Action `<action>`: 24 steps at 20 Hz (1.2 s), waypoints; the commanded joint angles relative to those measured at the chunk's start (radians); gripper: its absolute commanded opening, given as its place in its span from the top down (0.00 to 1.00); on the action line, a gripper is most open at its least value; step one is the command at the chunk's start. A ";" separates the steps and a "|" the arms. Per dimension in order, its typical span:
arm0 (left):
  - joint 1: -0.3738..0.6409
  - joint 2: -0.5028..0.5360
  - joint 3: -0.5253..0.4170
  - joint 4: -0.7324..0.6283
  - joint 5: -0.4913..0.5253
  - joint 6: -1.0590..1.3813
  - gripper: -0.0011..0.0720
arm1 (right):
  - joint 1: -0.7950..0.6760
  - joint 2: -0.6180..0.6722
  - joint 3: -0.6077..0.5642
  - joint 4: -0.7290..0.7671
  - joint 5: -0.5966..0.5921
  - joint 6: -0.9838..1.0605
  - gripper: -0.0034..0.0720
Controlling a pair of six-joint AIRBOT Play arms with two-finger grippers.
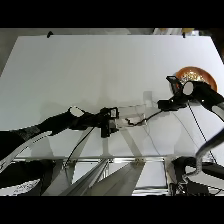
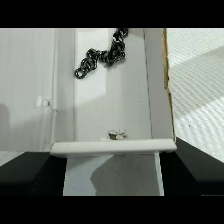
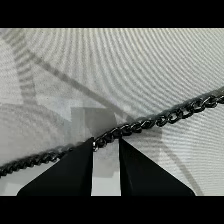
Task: Fold the box and place the chain.
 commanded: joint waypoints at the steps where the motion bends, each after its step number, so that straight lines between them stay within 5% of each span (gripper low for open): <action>1: 0.000 0.000 0.000 0.000 0.000 0.000 0.48 | 0.010 -0.018 -0.001 0.002 0.033 -0.005 0.94; 5: 0.000 0.000 0.000 0.000 0.000 0.000 0.48 | 0.067 0.072 0.000 0.002 0.068 -0.024 0.94; 15: 0.000 0.000 0.000 0.000 -0.007 0.000 0.48 | 0.232 0.558 0.000 0.126 0.217 -0.028 0.94; 24: 0.000 0.000 0.000 0.000 -0.006 0.001 0.48 | 0.291 0.602 0.000 0.308 0.209 -0.054 0.94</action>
